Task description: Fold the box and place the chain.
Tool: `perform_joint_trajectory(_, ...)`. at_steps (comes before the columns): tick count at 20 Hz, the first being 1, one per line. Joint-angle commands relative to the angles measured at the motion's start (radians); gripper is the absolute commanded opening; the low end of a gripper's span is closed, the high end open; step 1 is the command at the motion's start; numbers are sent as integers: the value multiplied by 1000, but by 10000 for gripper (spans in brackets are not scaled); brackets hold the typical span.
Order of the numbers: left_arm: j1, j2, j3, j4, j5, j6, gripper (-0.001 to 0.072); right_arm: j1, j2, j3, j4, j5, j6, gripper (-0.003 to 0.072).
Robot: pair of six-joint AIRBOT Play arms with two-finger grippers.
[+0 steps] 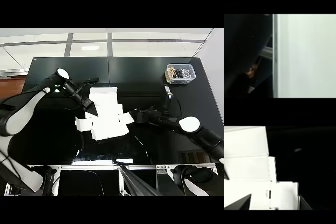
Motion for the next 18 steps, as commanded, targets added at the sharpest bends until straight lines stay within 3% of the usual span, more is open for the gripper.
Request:
perform_joint_trajectory(1, -11, 175, -156, -76, 175, 145, 23, -110, 1, 128, -336, 276, 1, 706)
perform_joint_trajectory(4, -19, 423, -450, -202, 547, 475, 27, -174, 1, 180, -531, 293, -34, 706)
perform_joint_trajectory(6, -25, 502, -547, -181, 675, 689, 27, -182, 1, 180, -607, 262, -49, 706)
perform_joint_trajectory(9, -34, 501, -546, -135, 689, 786, 27, -174, 1, 180, -533, 260, -65, 705)
perform_joint_trajectory(13, -108, 472, -513, 47, 719, 856, 28, -89, 1, 180, -517, 284, -438, 705)
perform_joint_trajectory(16, -153, 425, -480, 78, 717, 856, 28, 10, -1, 179, -472, 284, -679, 705)
perform_joint_trajectory(18, -162, 393, -462, 61, 718, 856, 28, 41, -23, 175, -423, 286, -721, 705)
